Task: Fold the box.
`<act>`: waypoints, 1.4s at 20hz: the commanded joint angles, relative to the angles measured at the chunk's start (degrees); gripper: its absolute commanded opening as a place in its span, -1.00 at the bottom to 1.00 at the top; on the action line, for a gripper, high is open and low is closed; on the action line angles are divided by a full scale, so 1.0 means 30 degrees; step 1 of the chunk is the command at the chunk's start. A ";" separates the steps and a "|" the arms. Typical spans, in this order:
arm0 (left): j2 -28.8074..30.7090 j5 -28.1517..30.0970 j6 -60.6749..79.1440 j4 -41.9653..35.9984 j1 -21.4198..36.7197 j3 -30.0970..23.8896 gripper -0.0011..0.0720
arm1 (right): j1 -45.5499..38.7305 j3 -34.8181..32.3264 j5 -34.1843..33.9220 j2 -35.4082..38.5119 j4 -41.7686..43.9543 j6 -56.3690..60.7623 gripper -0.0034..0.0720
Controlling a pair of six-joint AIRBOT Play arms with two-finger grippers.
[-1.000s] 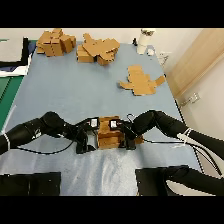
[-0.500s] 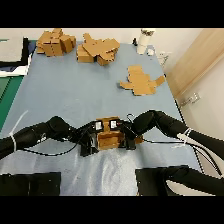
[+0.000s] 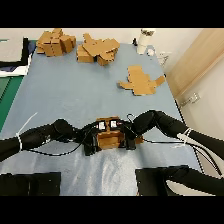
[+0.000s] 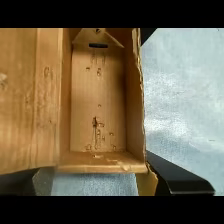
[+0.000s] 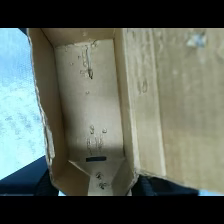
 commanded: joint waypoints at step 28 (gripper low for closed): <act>-0.0546 -0.0219 0.0561 -0.0138 -0.0168 0.0415 0.29 | -0.0007 0.0007 0.1413 -0.0007 -0.0517 -0.0350 0.51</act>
